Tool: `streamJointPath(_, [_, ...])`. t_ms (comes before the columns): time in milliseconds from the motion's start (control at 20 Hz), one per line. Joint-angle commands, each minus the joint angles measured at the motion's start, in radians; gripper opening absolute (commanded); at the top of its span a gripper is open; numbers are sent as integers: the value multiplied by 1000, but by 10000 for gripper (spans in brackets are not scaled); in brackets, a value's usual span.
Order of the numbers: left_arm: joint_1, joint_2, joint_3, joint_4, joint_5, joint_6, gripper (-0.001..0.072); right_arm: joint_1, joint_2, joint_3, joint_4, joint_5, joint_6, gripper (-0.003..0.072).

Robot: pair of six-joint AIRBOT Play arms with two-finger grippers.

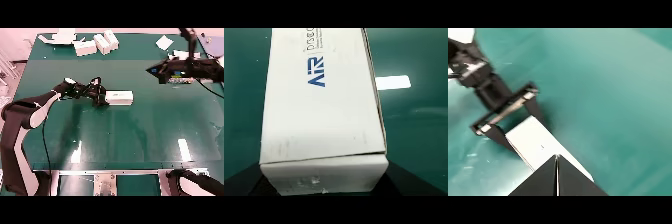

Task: Fold the box and place the chain.

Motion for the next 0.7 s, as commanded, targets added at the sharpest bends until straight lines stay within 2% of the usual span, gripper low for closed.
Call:
streamJointPath(0, [0, 1, 1, -4, 4, 1, 509, -68, 154, -161, -33, -52, 39, 8])
streamJointPath(150, [0, 1, 1, -31, 3, 0, 509, -117, 196, -275, -32, -52, 38, 8])
streamJointPath(250, [0, 1, 1, -31, -1, 0, 509, -138, 204, -311, -32, -52, 38, 8])
streamJointPath(650, [0, 1, 1, -62, -34, 0, 509, -142, 209, -320, -33, -51, 31, 9])
